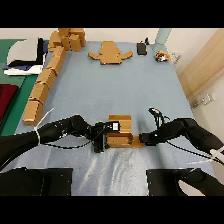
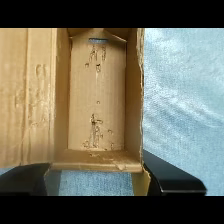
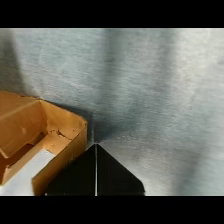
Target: Fold the box.
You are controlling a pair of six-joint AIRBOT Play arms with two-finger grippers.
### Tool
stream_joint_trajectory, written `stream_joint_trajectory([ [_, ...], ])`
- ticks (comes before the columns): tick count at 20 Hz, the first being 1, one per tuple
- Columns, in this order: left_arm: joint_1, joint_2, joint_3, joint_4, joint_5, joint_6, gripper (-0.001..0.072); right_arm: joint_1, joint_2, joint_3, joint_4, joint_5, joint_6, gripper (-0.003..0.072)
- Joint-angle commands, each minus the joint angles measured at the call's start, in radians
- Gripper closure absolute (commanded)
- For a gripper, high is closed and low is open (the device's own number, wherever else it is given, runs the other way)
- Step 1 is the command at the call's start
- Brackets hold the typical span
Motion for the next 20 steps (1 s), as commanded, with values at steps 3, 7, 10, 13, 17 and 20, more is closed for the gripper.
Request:
stream_joint_trajectory([
  [3,0.000,0.001,0.000,0.000,0.000,0.000,0.0256,0.002,0.056,-0.001,0.067,0.008,-0.041,0.0682],
  [7,0.000,0.001,0.000,0.000,0.000,0.000,0.0256,0.002,0.094,0.000,0.109,0.005,-0.042,0.0681],
  [10,0.000,0.001,0.000,0.000,0.000,0.000,0.0256,0.002,0.095,0.000,0.174,0.006,-0.044,0.0457],
  [13,0.000,0.001,0.000,0.000,0.000,0.000,0.0256,0.002,0.095,0.000,0.215,0.006,-0.045,0.0456],
  [17,0.000,0.001,0.000,0.000,0.000,0.000,0.0256,0.002,0.095,0.000,0.216,0.006,-0.053,0.0456],
  [20,0.000,0.001,0.000,0.000,0.000,0.000,0.0256,0.002,0.099,0.015,0.216,0.006,-0.052,0.0456],
])
